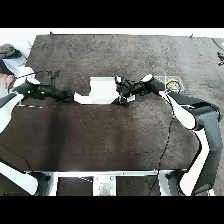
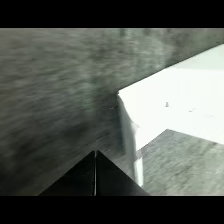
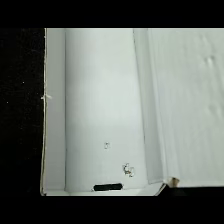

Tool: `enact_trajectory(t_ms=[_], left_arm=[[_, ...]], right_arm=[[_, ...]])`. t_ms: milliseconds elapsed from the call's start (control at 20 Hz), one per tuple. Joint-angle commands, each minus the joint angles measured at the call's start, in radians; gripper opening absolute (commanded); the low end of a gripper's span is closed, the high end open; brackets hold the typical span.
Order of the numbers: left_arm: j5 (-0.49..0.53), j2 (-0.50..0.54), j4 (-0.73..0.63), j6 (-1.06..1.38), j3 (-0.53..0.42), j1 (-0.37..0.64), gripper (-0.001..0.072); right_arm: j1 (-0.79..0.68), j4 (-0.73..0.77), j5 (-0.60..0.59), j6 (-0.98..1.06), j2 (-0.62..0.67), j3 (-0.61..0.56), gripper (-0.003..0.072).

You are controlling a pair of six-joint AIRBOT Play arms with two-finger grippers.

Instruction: Fold the box and place the chain.

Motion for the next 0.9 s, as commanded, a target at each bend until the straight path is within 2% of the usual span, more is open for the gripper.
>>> enact_trajectory(t_ms=[0, 250, 550, 600, 650, 850], left_arm=[[0.032, -0.026, -0.055, 0.020, -0.002, -0.055, 0.0010], [0.051, -0.028, -0.195, 0.065, 0.006, -0.077, 0.0009], [-0.023, -0.026, -0.203, 0.062, 0.081, -0.077, 0.0023], [-0.033, -0.026, -0.213, 0.062, 0.082, -0.078, 0.0227], [-0.046, -0.026, -0.229, 0.062, 0.082, -0.080, 0.0362], [-0.069, -0.025, -0.201, 0.040, 0.122, -0.101, 0.0362]], right_arm=[[0.001, 0.000, 0.000, 0.000, 0.000, 0.000, 0.0219], [0.001, 0.000, 0.000, 0.000, 0.000, 0.000, 0.0220], [0.001, 0.000, 0.000, 0.000, 0.000, 0.000, 0.0219], [0.001, 0.000, 0.000, 0.000, 0.000, 0.000, 0.0219], [0.001, 0.000, 0.000, 0.000, 0.000, 0.000, 0.0219], [0.001, 0.000, 0.000, 0.000, 0.000, 0.000, 0.0219]])
